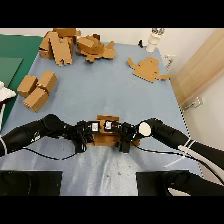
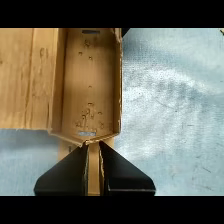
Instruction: Fold the box.
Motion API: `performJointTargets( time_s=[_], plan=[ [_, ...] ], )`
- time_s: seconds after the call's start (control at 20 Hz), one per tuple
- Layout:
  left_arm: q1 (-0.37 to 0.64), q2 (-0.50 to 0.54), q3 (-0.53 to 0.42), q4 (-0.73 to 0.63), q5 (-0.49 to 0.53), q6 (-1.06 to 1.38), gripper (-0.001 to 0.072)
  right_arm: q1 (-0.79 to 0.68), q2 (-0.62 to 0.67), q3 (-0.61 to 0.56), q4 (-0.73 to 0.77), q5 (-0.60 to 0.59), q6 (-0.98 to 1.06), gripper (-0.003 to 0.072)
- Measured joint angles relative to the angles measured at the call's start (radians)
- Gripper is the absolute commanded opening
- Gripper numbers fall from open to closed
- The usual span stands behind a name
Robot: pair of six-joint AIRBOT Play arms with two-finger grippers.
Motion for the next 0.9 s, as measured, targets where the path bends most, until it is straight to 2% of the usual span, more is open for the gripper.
performJointTargets(
  time_s=[0.65,0.7,0.75,0.8,0.9],
  plan=[
    [-0.013,-0.033,0.008,-0.158,0.056,0.152,0.0119,0.0,0.0,0.0,0.0,0.003,0.0,0.0442],
    [-0.013,-0.033,0.008,-0.175,0.056,0.166,0.0222,0.0,0.0,0.0,0.0,0.003,0.001,0.0442],
    [-0.013,-0.035,0.008,-0.19,0.056,0.176,0.0396,0.0,0.0,0.0,0.0,0.004,0.001,0.0442],
    [-0.013,-0.036,0.008,-0.206,0.055,0.183,0.0506,0.0,0.0,0.0,0.0,0.005,0.001,0.0442],
    [-0.013,-0.038,0.008,-0.221,0.052,0.195,0.0504,0.0,0.0,0.0,0.0,0.006,0.001,0.0442]
  ],
)
